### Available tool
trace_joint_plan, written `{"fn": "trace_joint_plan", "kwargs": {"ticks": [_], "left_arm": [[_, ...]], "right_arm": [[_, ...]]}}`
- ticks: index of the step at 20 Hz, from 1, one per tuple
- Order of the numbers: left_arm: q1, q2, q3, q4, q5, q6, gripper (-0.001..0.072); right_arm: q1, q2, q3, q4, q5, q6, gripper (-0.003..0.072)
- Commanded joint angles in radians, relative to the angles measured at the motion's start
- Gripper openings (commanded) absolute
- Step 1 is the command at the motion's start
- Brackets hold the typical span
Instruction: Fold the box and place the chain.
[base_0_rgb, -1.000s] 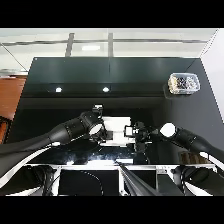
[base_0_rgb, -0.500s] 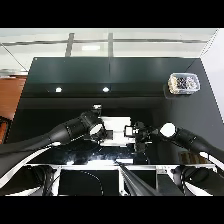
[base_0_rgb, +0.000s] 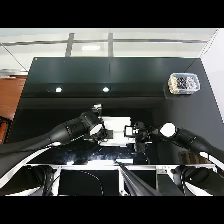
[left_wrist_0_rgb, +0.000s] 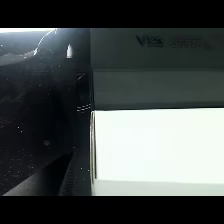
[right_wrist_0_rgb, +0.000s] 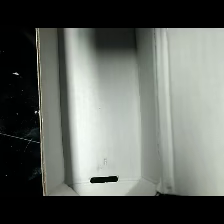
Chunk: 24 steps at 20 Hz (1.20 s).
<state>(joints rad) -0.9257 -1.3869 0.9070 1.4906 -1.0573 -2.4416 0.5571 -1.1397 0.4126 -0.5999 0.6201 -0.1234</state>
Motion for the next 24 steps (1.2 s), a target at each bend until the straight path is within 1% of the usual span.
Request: {"fn": "trace_joint_plan", "kwargs": {"ticks": [1, 2, 3, 4, 7, 8, 9, 10, 12, 15, 17, 19, 20, 22, 24], "left_arm": [[0.0, 0.0, 0.001, 0.009, 0.002, -0.001, 0.0338], [0.0, 0.0, 0.001, 0.009, 0.002, -0.001, 0.0219], [0.0, 0.0, 0.001, 0.009, 0.013, 0.011, 0.006], [-0.001, 0.0, 0.001, 0.008, 0.029, 0.037, 0.0026], [-0.001, 0.0, 0.001, 0.008, 0.031, 0.053, 0.0026], [-0.001, 0.0, 0.001, 0.01, 0.025, 0.059, 0.0025], [0.001, 0.0, 0.001, 0.011, 0.023, 0.059, 0.0026], [0.001, 0.0, 0.001, 0.012, 0.023, 0.059, 0.0025], [0.001, 0.0, 0.007, 0.023, 0.012, 0.084, 0.0026], [0.026, 0.0, 0.024, 0.03, -0.037, 0.102, 0.0026], [0.029, 0.001, 0.027, 0.028, -0.037, 0.102, 0.0026], [0.029, 0.0, 0.027, 0.027, -0.027, 0.098, 0.0026], [0.029, 0.0, 0.024, 0.027, -0.017, 0.081, 0.0026], [0.029, -0.001, 0.013, 0.026, 0.005, 0.051, 0.0026], [0.029, -0.01, 0.008, 0.027, 0.008, 0.054, 0.0026]], "right_arm": [[0.0, 0.0, 0.0, 0.0, 0.0, 0.0, 0.02], [0.0, 0.0, 0.0, 0.0, 0.0, 0.0, 0.02], [0.0, 0.0, 0.0, 0.0, 0.0, 0.0, 0.02], [0.0, 0.0, 0.0, 0.0, 0.0, 0.0, 0.02], [0.0, 0.0, 0.0, 0.002, 0.001, 0.003, 0.0209], [0.0, 0.0, 0.0, 0.004, 0.001, 0.047, 0.0393], [0.0, 0.0, 0.001, 0.004, 0.0, 0.084, 0.0616], [0.0, 0.001, 0.001, 0.003, 0.004, 0.11, 0.063], [0.0, 0.016, 0.001, -0.001, 0.051, 0.119, 0.063], [-0.001, 0.091, 0.001, -0.004, 0.086, 0.122, 0.0629], [-0.016, 0.143, 0.001, -0.004, 0.091, 0.15, 0.0629], [-0.051, 0.167, 0.0, -0.013, 0.108, 0.174, 0.0629], [-0.064, 0.167, 0.0, -0.031, 0.117, 0.174, 0.0629], [-0.066, 0.167, 0.0, -0.114, 0.12, 0.172, 0.0629], [-0.063, 0.164, 0.0, -0.161, 0.118, 0.169, 0.0629]]}}
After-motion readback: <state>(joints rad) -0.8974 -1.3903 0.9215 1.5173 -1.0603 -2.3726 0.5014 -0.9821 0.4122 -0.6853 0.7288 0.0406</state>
